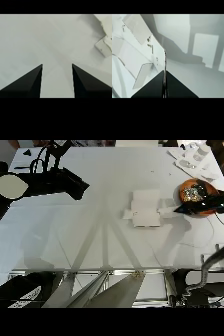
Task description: Fold the box and place the chain.
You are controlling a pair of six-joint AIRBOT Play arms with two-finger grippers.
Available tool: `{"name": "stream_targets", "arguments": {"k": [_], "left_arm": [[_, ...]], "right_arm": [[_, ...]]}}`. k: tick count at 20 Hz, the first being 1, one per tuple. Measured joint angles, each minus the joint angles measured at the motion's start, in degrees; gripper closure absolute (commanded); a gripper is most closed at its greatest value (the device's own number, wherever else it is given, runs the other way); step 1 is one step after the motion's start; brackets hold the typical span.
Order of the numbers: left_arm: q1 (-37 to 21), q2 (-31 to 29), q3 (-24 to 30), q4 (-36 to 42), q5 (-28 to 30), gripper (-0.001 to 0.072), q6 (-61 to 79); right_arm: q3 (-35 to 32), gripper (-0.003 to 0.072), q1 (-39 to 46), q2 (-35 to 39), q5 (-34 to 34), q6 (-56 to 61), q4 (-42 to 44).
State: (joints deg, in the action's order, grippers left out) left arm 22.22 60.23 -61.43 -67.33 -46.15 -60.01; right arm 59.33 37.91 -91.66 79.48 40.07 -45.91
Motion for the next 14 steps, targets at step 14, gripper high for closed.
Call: {"name": "stream_targets", "arguments": {"k": [14], "left_arm": [[0.0,0.0,0.0,0.0,0.02,0.0314,0.0]], "right_arm": [[-17.99,0.0681,-26.67,0.0,-21.03,-20.94,36.76]]}}
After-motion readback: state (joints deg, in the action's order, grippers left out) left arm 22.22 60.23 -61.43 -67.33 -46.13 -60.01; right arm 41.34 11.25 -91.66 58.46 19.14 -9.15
